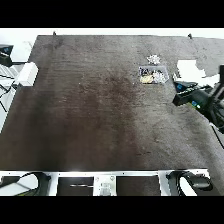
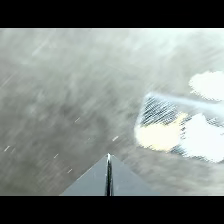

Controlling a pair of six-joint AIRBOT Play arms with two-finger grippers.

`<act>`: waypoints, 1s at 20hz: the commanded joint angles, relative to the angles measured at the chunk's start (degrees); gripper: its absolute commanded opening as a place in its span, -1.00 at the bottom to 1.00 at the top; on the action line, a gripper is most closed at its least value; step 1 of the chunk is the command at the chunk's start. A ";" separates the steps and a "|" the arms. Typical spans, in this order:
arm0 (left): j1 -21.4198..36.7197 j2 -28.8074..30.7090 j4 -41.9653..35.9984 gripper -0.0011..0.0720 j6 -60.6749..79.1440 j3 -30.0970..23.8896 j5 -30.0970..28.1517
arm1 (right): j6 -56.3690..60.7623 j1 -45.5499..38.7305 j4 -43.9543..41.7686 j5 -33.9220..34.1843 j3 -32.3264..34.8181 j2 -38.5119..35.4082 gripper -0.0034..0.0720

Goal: Fold the box and place the chain.

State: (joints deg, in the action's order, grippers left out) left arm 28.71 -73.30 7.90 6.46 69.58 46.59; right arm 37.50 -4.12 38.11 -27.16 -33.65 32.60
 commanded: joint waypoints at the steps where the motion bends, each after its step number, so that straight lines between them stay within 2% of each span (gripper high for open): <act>1: -2.95 16.44 -4.98 -0.94 6.93 -15.39 -7.06 | 0.02 -3.52 1.75 0.79 0.07 -3.98 -0.90; 3: -7.21 25.53 -6.29 -0.94 10.45 -26.18 -13.18 | 0.04 -4.59 2.93 1.84 0.98 -5.75 -0.90; 5: -10.43 32.52 -10.19 -0.94 10.80 -35.45 -13.25 | 0.02 -4.70 3.13 5.68 3.41 -8.35 -0.90; 7: -13.81 38.75 -14.12 -0.94 13.33 -42.69 -13.81 | 0.02 -4.68 3.10 10.03 6.86 -11.74 -0.90; 9: -17.33 45.27 -14.45 -0.94 13.51 -48.35 -17.33 | 0.00 -4.68 3.13 12.96 11.17 -15.50 -0.90; 13: -21.79 57.68 -14.45 -0.94 10.23 -57.51 -22.45 | 0.00 -4.66 3.06 14.10 19.34 -21.88 -0.90; 15: -22.12 62.60 -14.43 -0.94 9.99 -61.13 -22.29 | 0.02 -4.66 3.06 14.10 21.11 -24.28 -0.90; 17: -22.12 65.02 -14.40 -0.94 9.79 -63.69 -22.23 | 0.00 -4.66 3.06 14.12 21.92 -26.43 -0.90; 20: -22.12 65.00 -14.14 -0.93 9.42 -64.76 -21.55 | 0.00 -4.66 3.06 14.75 23.21 -29.44 -0.90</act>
State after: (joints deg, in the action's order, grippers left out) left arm 6.96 -10.35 -6.35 16.40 7.14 25.02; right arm 37.50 -8.75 41.15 -13.28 -12.12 6.11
